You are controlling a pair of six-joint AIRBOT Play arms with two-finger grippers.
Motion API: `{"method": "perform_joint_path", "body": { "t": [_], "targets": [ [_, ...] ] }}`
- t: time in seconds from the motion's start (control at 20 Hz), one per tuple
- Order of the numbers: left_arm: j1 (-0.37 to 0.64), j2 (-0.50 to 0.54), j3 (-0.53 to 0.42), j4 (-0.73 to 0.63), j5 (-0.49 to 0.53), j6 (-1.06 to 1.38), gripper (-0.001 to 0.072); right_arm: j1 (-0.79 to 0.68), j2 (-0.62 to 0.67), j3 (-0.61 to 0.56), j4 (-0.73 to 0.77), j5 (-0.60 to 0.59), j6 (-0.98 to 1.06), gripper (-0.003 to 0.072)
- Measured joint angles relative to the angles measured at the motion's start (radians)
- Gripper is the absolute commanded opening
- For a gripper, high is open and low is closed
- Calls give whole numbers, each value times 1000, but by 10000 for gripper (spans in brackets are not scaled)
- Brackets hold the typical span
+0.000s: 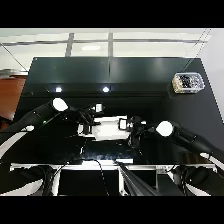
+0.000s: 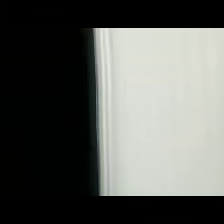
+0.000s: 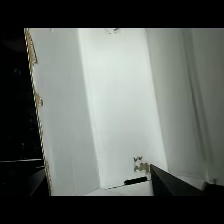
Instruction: Fold the box and place the chain.
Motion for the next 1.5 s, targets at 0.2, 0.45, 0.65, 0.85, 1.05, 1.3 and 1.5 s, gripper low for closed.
{"method": "perform_joint_path", "body": {
  "t": [0.2,0.45,0.65,0.85,1.05,1.3,1.5],
  "targets": [
    [0,0,0,0,0,-1,32,-47,31,10,1,-7,29,706],
    [0,0,0,0,1,-1,32,-84,48,14,24,-21,39,706],
    [0,0,0,0,0,0,32,-93,53,15,28,-26,32,706],
    [0,0,0,0,0,0,32,-96,50,15,67,-18,-60,706],
    [0,0,0,0,0,1,32,-104,20,15,145,6,-201,706],
    [0,0,0,0,0,1,32,-124,-6,15,207,54,-295,705],
    [0,0,0,1,0,-22,32,-129,-44,15,245,116,-333,705]
  ]
}}
